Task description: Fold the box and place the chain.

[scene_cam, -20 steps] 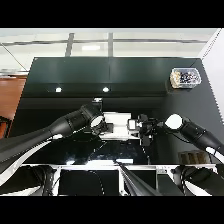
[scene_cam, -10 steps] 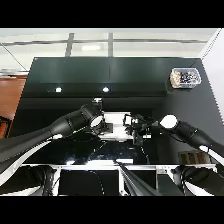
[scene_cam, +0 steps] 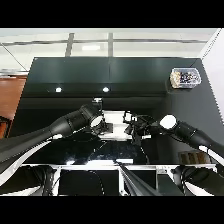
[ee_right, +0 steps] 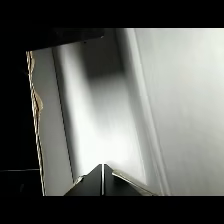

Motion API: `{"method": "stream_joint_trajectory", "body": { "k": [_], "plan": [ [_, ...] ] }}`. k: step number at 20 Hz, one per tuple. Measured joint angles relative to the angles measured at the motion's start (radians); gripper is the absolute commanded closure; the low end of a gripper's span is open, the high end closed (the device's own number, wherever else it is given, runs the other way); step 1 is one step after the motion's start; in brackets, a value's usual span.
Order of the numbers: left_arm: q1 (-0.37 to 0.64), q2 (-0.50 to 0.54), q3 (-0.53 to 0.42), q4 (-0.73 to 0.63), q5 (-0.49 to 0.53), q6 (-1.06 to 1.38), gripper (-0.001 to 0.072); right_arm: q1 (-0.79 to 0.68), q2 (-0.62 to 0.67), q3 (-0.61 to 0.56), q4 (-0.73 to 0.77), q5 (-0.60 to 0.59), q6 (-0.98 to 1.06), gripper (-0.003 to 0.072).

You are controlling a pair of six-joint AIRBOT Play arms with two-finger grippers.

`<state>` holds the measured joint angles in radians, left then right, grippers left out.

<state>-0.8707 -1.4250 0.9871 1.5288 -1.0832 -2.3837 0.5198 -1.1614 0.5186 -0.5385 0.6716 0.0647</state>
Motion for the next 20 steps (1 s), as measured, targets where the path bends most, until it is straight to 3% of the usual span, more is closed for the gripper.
{"method": "stream_joint_trajectory", "body": {
  "k": [5,7,10,12,15,17,20],
  "plan": [
    [0.0,0.0,0.0,0.0,0.006,-0.001,0.0685,-0.109,0.095,0.037,-0.166,0.126,0.386,0.0672],
    [0.0,0.0,0.0,0.0,0.006,-0.001,0.0685,-0.233,0.174,0.051,-0.285,0.206,0.57,0.0671],
    [0.0,0.0,0.0,0.0,0.006,0.0,0.0685,-0.5,0.249,0.025,-0.394,0.215,0.835,0.0671],
    [0.0,0.0,0.0,0.0,0.005,0.0,0.0685,-0.665,0.269,-0.031,-0.346,0.182,1.012,0.0671],
    [0.0,0.0,0.0,0.0,0.005,0.0,0.0685,-0.789,0.259,-0.112,-0.245,0.145,1.151,0.0671],
    [0.0,0.0,0.0,0.0,0.005,0.0,0.0685,-0.814,0.212,-0.137,-0.211,0.179,1.165,0.067],
    [0.0,0.0,0.0,0.0,0.005,0.002,0.0685,-0.782,0.093,-0.154,-0.127,0.307,1.032,0.0671]
  ]
}}
